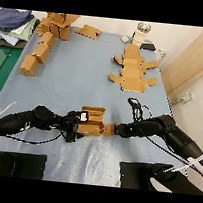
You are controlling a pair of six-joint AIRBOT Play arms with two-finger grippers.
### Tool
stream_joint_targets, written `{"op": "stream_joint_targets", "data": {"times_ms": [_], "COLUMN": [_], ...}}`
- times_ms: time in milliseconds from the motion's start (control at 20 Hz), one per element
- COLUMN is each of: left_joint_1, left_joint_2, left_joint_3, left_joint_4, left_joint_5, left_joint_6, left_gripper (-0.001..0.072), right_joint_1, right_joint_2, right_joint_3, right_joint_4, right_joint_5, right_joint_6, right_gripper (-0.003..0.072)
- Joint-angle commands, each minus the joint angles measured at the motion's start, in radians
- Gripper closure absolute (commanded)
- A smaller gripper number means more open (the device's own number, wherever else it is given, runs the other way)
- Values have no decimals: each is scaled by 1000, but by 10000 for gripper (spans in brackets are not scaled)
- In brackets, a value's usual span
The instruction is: Fold the box.
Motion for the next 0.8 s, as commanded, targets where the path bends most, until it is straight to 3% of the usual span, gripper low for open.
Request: {"op": "stream_joint_targets", "data": {"times_ms": [0, 200, 750], "left_joint_1": [0, 0, 0], "left_joint_2": [0, -2, -6], "left_joint_3": [1, 0, 0], "left_joint_4": [-34, -212, -162], "left_joint_5": [-4, -68, -62], "left_joint_6": [14, 185, 186], "left_gripper": [113, 114, 113], "right_joint_1": [0, 0, 0], "right_joint_2": [-2, -1, -1], "right_joint_3": [-7, -7, -7], "right_joint_4": [-44, -62, -114], "right_joint_5": [0, -1, -2], "right_joint_6": [56, 94, 142], "right_gripper": [686, 686, 686]}}
